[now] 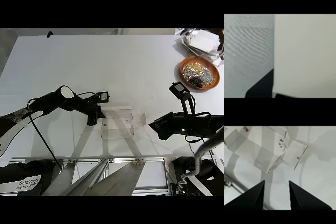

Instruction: Fold the box and place the chain.

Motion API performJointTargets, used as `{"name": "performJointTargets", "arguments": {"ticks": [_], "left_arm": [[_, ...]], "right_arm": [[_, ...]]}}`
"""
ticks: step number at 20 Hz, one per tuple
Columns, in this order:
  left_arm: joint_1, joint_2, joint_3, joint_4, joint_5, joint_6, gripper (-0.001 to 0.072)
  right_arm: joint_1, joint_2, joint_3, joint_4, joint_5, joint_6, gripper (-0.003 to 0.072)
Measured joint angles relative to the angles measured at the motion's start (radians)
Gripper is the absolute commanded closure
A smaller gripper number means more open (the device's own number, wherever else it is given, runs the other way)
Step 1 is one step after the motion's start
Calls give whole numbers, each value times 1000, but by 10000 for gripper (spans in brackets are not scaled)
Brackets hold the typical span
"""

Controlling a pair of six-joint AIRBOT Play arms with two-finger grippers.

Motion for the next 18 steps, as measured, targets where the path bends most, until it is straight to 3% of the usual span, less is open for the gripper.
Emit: {"name": "performJointTargets", "arguments": {"ticks": [18], "left_arm": [[-13,-13,5,13,3,27,708]], "right_arm": [[0,0,0,0,-17,-4,346]]}}
